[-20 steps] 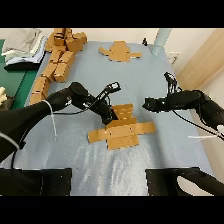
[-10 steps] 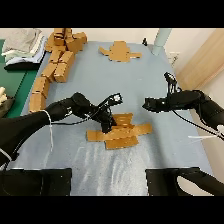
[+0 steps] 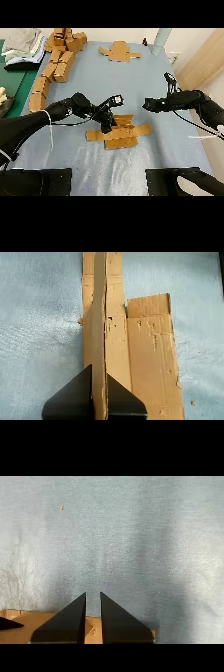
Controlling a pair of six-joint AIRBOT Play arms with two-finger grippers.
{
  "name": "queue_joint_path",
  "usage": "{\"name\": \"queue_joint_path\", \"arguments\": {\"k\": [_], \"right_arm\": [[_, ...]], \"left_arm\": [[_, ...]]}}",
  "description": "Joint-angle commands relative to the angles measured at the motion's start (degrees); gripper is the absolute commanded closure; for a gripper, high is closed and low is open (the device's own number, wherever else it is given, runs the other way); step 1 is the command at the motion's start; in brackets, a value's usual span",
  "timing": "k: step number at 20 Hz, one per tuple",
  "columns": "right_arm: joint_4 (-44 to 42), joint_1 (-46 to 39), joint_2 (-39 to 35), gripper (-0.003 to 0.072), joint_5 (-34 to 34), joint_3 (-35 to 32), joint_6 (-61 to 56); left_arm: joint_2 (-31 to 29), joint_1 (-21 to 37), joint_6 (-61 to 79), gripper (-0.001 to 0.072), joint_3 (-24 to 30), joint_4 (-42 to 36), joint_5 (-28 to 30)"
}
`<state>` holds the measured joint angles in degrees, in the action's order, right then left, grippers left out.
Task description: Fold the box.
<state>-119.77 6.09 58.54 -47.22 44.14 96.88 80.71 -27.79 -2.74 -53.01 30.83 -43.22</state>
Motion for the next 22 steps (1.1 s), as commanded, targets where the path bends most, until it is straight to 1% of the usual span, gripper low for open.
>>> {"name": "queue_joint_path", "arguments": {"k": [1,6,10,12,16,22], "right_arm": [[-0.02,0.04,-0.02,0.0546,-0.11,0.07,0.0],[0.0,0.04,0.02,0.0546,-0.15,0.07,0.02],[0.0,0.04,0.09,0.0546,-0.15,0.07,0.02],[0.02,0.04,0.07,0.0546,-0.17,0.04,0.04],[0.02,0.04,0.07,0.0546,-0.22,0.07,0.09],[0.2,0.04,0.07,0.0547,-2.27,0.07,0.22]], "left_arm": [[-0.11,0.66,1.27,0.0696,-1.49,-0.28,-3.08],[0.11,3.19,1.27,0.0696,-1.9,-1.55,-5.38],[2.23,3.13,3.41,0.0696,-1.44,-6.88,-5.35],[3.28,3.13,3.37,0.0697,-1.44,-6.99,-5.38],[3.52,3.13,3.15,0.0696,-1.44,-6.38,-5.31],[3.54,3.15,2.01,0.0696,-1.44,-4.79,-5.62]]}}
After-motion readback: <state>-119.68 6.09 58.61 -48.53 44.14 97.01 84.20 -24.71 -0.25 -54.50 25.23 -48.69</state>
